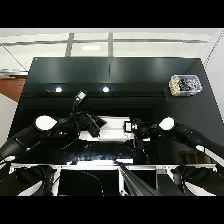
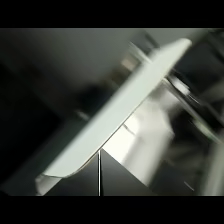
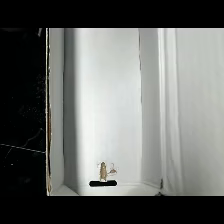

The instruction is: Fold the box and place the chain.

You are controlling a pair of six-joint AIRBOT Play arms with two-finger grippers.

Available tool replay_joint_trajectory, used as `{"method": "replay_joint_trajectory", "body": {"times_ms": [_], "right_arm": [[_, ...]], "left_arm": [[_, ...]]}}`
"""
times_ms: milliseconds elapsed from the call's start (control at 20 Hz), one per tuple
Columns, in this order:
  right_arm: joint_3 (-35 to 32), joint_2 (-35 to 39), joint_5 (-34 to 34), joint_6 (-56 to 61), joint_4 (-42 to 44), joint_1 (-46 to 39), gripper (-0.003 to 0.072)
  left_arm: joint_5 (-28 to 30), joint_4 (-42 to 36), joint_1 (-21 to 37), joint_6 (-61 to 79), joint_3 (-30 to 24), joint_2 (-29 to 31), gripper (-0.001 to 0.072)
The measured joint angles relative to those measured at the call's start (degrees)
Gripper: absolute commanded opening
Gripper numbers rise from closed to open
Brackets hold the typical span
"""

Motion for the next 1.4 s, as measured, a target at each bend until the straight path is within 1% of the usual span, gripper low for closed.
{"method": "replay_joint_trajectory", "body": {"times_ms": [100, 300, 500, 650, 700, 750, 800, 850, 950, 1000, 1100, 1200, 1300, 1400], "right_arm": [[0.00, 0.00, 0.00, 0.00, 0.00, 0.00, 0.0432], [0.00, 0.00, 0.02, 0.02, 0.02, 0.00, 0.0432], [0.00, 0.00, 0.04, 0.04, 0.04, 0.00, 0.0433], [0.00, 0.00, 0.02, 0.02, 0.02, 0.00, 0.0432], [0.00, 0.00, 0.02, 0.00, 0.00, 0.00, 0.0432], [0.00, 0.00, 0.02, 0.02, 0.00, 0.00, 0.0432], [0.00, 0.00, 0.00, 0.00, 0.00, 0.00, 0.0432], [0.00, 0.00, 0.00, 0.02, 0.02, 0.00, 0.0432], [0.00, 0.00, 0.00, 0.00, 0.00, 0.00, 0.0432], [0.00, 0.00, 0.00, 0.00, 0.00, 0.00, 0.0432], [0.00, 0.00, 0.00, 0.00, 0.00, 0.00, 0.0432], [0.00, 0.00, 0.00, 0.00, 0.00, 0.00, 0.0432], [0.00, 0.00, 0.00, 0.00, 0.00, 0.00, 0.0432], [0.00, 0.00, 0.02, 0.00, 0.00, 0.00, 0.0432]], "left_arm": [[4.87, -0.11, -2.05, 0.39, -0.07, -2.03, 0.0029], [9.46, -0.07, -4.74, 0.81, -0.04, -6.95, 0.0029], [11.26, -0.11, -5.51, 0.85, 0.00, -8.83, 0.0030], [11.19, 2.19, -5.07, 0.96, 0.48, -8.09, 0.0035], [10.62, 3.72, -4.46, 1.01, 0.79, -7.19, 0.0069], [10.40, 5.53, -3.56, 1.03, 1.07, -5.92, 0.0130], [10.14, 7.63, -2.29, 1.01, 1.33, -4.13, 0.0209], [8.61, 9.77, -0.79, 0.98, 1.55, -2.03, 0.0319], [4.87, 14.25, 2.54, 1.01, 1.79, 2.14, 0.0602], [3.19, 16.68, 4.11, 0.98, 1.86, 3.89, 0.0673], [-2.12, 22.23, 6.73, 0.96, 1.90, 6.40, 0.0672], [-7.43, 27.89, 8.13, 1.29, 1.33, 7.32, 0.0671], [-12.46, 32.00, 8.81, 5.51, 0.17, 7.50, 0.0671], [-15.67, 34.10, 8.96, 11.82, -1.14, 7.37, 0.0671]]}}
